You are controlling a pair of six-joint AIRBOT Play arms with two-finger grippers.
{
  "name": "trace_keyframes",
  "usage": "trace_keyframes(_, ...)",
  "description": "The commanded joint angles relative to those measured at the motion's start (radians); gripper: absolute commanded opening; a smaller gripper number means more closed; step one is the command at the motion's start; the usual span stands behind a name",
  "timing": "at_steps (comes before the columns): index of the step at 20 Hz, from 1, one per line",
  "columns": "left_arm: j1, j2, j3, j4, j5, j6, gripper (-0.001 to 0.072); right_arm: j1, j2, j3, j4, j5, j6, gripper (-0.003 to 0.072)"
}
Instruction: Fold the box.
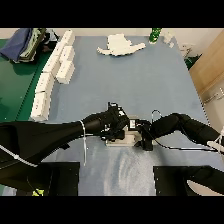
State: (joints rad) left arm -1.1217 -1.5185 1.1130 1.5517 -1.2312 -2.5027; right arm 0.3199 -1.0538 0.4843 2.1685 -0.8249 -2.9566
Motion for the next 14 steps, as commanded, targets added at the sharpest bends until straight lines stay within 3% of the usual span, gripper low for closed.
trace_keyframes(1,-0.001,0.0,0.003,-0.003,-0.006,0.017,0.03,0.0,0.001,0.001,0.0,0.001,-0.001,0.0511)
trace_keyframes(2,0.0,0.0,0.006,-0.003,-0.016,0.021,0.059,0.0,0.001,0.001,0.0,0.001,-0.001,0.0511)
trace_keyframes(3,0.002,0.0,0.013,-0.002,-0.037,0.023,0.0617,0.0,0.001,0.001,0.0,0.001,-0.001,0.0511)
trace_keyframes(14,0.028,0.06,0.063,0.001,-0.172,0.074,0.0617,0.0,0.001,0.001,0.0,0.001,-0.001,0.0511)
